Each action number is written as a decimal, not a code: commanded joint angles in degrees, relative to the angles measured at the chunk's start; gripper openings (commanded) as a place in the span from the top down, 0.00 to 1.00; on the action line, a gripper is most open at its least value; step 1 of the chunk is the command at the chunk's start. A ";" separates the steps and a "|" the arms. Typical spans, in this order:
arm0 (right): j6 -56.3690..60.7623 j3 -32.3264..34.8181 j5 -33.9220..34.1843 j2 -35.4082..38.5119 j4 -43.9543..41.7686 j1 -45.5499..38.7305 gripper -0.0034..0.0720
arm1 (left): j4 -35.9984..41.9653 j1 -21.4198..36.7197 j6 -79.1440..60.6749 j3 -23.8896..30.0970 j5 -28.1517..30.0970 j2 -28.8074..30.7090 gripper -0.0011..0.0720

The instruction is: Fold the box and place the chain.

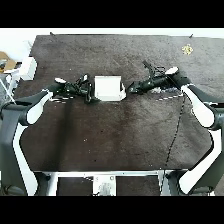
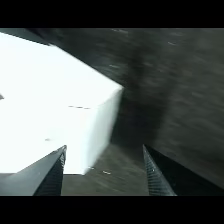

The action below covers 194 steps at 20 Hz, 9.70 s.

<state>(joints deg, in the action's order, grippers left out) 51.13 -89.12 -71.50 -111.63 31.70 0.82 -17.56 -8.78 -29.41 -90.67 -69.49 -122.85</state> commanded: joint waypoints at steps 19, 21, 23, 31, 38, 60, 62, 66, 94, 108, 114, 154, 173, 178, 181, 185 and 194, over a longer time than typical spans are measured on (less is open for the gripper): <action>27.21 -10.43 8.74 -0.07 32.24 15.72 0.37 | 0.00 0.00 0.00 0.02 0.02 0.04 0.68; 32.15 -10.43 8.98 -0.20 39.28 17.53 0.37 | 0.00 0.02 0.00 0.02 0.02 0.04 0.68; 38.49 -10.86 8.20 -0.22 47.74 19.69 0.38 | 0.00 0.02 0.00 0.02 0.02 0.04 0.68; 50.90 -18.60 2.05 -3.41 63.10 26.03 0.39 | 0.00 0.02 0.00 0.02 0.02 0.02 0.68; 58.47 -18.60 4.35 -3.91 62.51 26.53 0.56 | 0.00 0.00 0.00 0.02 0.02 0.02 0.68; 65.72 -18.60 3.80 -6.08 65.61 27.93 0.95 | 0.00 0.02 0.00 0.02 0.02 0.04 0.68; 65.68 -18.60 3.76 -6.05 65.61 27.89 0.68 | 0.00 0.02 0.00 0.02 0.02 0.04 0.68; 62.90 -18.62 3.39 -4.55 65.20 27.85 0.48 | 0.00 0.02 0.00 0.02 0.02 0.02 0.68; 34.29 -8.24 10.21 5.29 49.86 -2.97 0.74 | 0.00 0.02 0.00 0.02 0.02 0.04 0.68; 34.14 -8.26 9.42 1.84 49.88 -2.21 0.94 | 0.00 0.00 0.00 0.02 0.02 0.04 0.68; 34.14 -8.26 9.33 5.68 50.05 -2.16 0.95 | 0.00 0.02 0.00 0.02 0.02 0.02 0.68; 33.97 8.15 39.36 28.63 58.93 32.30 0.95 | 0.00 0.02 0.00 0.02 0.02 0.04 0.68; 49.40 39.87 54.58 31.26 41.46 4.37 0.52 | 0.00 0.02 0.00 0.02 0.02 0.02 0.68; 49.40 39.32 65.96 24.22 31.78 4.37 0.52 | 0.00 0.02 0.00 0.02 0.04 0.04 0.68; 49.40 35.98 67.04 20.85 31.06 4.59 0.52 | 0.00 0.02 0.00 0.02 0.02 0.04 0.68; 49.44 31.52 67.23 16.26 29.29 4.98 0.56 | 0.00 0.02 0.00 0.02 0.00 0.02 0.68; 49.77 30.80 65.40 31.17 36.13 13.27 0.95 | 0.00 0.02 0.00 0.02 0.02 0.02 0.68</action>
<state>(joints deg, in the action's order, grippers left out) 100.97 -58.11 -6.42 -87.44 64.36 10.17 -17.54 -8.73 -29.41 -90.67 -69.49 -122.85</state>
